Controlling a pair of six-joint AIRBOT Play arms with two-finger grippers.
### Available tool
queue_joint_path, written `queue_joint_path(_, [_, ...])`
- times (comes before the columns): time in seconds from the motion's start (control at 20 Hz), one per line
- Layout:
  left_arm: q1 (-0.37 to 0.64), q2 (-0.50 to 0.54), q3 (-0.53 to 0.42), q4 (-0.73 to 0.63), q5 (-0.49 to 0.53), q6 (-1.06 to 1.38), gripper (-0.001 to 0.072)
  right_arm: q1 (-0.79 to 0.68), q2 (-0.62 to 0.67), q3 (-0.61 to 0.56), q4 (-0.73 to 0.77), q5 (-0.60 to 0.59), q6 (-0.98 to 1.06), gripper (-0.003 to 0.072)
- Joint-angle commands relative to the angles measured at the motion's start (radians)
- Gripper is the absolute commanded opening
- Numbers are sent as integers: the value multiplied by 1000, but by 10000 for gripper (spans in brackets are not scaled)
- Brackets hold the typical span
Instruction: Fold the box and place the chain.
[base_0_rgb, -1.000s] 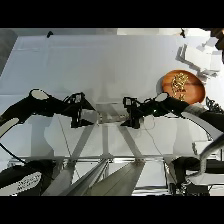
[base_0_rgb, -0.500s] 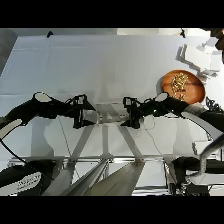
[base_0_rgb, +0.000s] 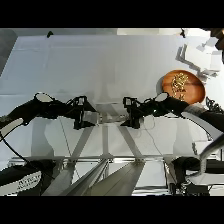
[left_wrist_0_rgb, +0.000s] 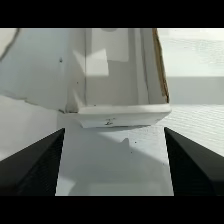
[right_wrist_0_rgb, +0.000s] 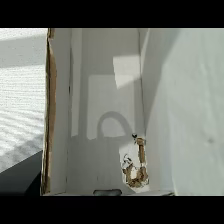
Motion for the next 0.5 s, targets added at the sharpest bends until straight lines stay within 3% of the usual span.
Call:
queue_joint_path(0.0, [-1,-1,0,-46,-7,12,700,0,0,0,0,0,0,524])
queue_joint_path(0.45, [-23,-5,0,-63,26,11,699,0,0,0,0,0,0,524])
